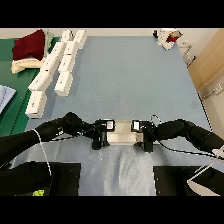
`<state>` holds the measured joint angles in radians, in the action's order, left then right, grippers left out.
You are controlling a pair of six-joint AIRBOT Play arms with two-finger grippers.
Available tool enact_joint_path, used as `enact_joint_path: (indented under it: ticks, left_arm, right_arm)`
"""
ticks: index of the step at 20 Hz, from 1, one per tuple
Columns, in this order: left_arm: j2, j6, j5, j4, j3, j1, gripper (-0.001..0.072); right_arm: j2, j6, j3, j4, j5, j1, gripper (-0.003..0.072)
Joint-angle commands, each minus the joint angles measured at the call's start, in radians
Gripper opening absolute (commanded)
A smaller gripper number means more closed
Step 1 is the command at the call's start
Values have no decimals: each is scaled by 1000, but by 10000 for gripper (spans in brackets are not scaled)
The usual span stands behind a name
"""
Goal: Fold the box.
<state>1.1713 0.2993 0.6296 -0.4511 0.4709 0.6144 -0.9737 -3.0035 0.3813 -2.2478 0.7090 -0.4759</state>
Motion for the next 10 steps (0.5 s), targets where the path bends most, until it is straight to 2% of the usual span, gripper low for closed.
enact_joint_path:
  ticks: [1, 10]
  left_arm:
    - [4, -3, -5, 1, 1, 3, 449]
    - [4, 0, -2, 1, 1, 2, 449]
  right_arm:
    - [1, 0, 0, 0, -1, 0, 514]
    - [1, 0, 0, 0, -1, 0, 514]
